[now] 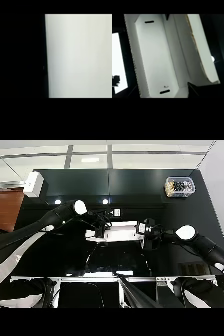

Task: Fold the box and place the chain.

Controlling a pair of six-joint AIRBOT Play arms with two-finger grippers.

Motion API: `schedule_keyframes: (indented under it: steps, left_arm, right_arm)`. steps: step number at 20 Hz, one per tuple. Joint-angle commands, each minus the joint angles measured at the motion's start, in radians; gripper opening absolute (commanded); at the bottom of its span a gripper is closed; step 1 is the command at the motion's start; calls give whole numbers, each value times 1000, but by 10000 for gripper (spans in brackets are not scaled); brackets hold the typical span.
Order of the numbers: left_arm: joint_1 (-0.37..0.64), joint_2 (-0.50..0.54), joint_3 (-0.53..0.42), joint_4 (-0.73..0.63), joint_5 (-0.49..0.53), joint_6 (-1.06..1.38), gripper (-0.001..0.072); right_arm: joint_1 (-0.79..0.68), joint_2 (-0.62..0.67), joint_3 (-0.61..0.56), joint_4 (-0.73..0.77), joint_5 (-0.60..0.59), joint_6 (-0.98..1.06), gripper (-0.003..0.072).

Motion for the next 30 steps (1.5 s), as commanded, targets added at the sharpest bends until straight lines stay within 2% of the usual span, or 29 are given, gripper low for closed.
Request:
schedule_keyframes:
  steps: [1,7,11,13,20,23,30]
  left_arm:
    - [0,-1,0,1,-2,1,27]
    - [0,-1,8,2,-17,1,27]
    - [-1,-1,40,2,-80,1,27]
    - [0,-1,43,20,-109,1,27]
    - [0,-2,43,46,-108,1,27]
    - [0,-2,43,46,-108,1,27]
    - [0,-2,43,46,-108,1,27]
  right_arm:
    - [-52,-1,6,13,-22,-9,703]
    - [-66,-24,6,23,4,-29,703]
    - [-66,-48,7,135,8,-105,703]
    - [-64,-58,7,152,57,-107,703]
    - [-13,-107,6,133,119,-108,703]
    - [-13,-121,6,66,97,-107,703]
    - [-10,-164,6,72,93,-108,702]
